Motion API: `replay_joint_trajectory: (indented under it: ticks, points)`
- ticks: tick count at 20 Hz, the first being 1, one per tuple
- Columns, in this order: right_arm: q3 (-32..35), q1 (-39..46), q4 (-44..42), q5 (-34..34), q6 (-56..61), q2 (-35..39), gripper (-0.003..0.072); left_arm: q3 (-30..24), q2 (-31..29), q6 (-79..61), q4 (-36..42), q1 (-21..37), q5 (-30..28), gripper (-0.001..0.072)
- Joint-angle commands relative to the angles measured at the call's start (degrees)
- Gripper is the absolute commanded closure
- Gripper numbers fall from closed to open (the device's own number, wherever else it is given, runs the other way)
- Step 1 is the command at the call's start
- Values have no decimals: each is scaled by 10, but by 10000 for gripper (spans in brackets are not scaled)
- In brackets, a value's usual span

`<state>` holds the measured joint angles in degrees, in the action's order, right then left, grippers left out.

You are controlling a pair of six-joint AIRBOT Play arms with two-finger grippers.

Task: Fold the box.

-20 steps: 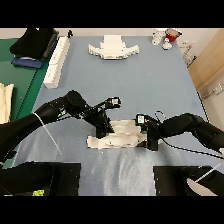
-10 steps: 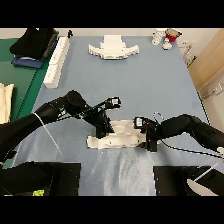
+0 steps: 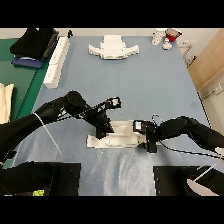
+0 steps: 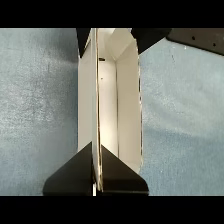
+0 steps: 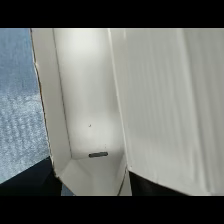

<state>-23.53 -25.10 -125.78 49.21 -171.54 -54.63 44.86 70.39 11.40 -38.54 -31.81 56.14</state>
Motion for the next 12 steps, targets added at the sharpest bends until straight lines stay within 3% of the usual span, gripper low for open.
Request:
replay_joint_trajectory:
  ticks: [1, 7, 8, 12]
  points:
    - [2, -2, 0, -3, -4, -1, 175, 0, 0, 0, 0, 0, -1, 698]
    - [2, -2, 0, -4, -4, 0, 71, 0, 0, 0, 0, 0, -1, 697]
    - [2, -2, 0, -6, -4, 0, 11, 0, 0, 0, 0, 0, -1, 697]
    - [3, -3, 0, -14, -4, -1, 34, 0, 0, 0, 0, 0, -1, 697]
